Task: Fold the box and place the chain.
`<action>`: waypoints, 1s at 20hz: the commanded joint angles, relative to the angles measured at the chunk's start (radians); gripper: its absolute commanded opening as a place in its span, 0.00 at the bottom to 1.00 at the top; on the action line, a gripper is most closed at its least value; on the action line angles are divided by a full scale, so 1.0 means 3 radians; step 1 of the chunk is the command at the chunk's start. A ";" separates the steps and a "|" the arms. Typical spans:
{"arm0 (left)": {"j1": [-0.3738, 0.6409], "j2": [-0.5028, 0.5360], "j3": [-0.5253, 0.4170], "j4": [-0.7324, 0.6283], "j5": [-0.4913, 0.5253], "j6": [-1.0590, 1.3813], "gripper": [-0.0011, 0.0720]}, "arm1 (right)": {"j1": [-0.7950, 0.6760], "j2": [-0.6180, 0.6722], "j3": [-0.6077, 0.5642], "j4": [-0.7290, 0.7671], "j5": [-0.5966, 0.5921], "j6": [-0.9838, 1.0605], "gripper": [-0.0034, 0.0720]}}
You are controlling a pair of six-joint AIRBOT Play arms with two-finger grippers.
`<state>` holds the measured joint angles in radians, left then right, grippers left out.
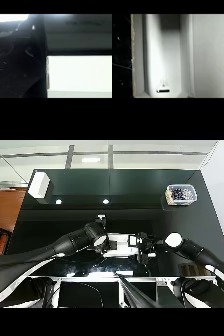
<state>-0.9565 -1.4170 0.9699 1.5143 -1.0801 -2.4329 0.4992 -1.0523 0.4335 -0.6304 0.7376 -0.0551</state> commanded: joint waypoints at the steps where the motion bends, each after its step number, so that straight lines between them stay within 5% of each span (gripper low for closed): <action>1: 0.0008 0.0004 0.0003 0.0182 -0.0173 0.0005 0.05 | -0.0003 0.0248 0.0109 -0.0600 0.0397 0.0567 0.88; 11: -0.0006 0.0003 0.0000 0.0142 0.0081 -0.0020 0.05 | 0.0008 0.0159 0.0071 -0.0518 0.0042 0.0395 0.87; 12: -0.0006 0.0003 0.0000 0.0142 0.0079 -0.0020 0.05 | 0.0008 0.0145 0.0071 -0.0518 0.0051 0.0395 0.83; 13: -0.0006 0.0003 0.0000 0.0134 0.0079 -0.0020 0.05 | 0.0008 0.0134 0.0071 -0.0518 0.0081 0.0399 0.60; 15: -0.0006 0.0003 0.0000 0.0135 0.0079 -0.0019 0.05 | 0.0009 0.0108 0.0070 -0.0491 0.0128 0.0413 0.45; 20: -0.0006 0.0003 0.0000 0.0135 0.0079 -0.0019 0.05 | 0.0188 0.0010 0.0070 -0.0005 -0.0037 0.0572 0.44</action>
<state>-0.9585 -1.4166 0.9699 1.5574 -1.0622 -2.4378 0.5255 -1.0328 0.4549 -0.7284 0.7635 0.0933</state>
